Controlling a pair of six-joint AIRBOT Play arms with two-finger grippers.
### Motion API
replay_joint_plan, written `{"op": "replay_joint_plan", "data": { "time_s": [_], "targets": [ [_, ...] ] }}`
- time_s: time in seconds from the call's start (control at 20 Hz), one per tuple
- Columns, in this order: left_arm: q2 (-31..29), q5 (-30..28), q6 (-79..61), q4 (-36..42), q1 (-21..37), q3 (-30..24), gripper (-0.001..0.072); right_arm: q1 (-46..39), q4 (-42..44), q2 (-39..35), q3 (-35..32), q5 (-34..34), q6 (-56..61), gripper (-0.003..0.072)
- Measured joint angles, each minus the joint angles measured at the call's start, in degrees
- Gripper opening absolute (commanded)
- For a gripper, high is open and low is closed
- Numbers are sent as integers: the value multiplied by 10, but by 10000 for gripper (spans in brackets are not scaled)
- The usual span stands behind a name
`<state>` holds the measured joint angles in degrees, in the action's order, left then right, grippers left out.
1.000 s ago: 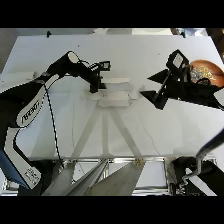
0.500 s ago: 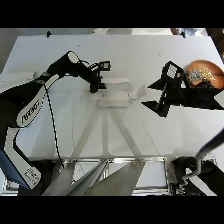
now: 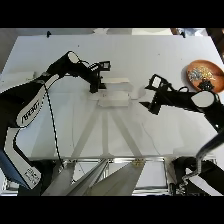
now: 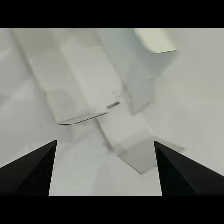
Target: Fold the box and place the chain.
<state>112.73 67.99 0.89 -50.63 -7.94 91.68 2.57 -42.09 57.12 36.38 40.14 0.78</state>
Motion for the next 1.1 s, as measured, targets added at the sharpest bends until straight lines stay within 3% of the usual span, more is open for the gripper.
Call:
{"op": "replay_joint_plan", "data": {
  "time_s": [0.2,0.4,1.1],
  "targets": [
    [0,0,0,0,0,0,12,19,50,88,-6,14,-143,675],
    [0,0,0,0,0,0,12,27,74,149,-7,8,-215,675],
    [0,0,0,0,0,0,12,31,280,218,-7,-109,-293,675]
  ]
}}
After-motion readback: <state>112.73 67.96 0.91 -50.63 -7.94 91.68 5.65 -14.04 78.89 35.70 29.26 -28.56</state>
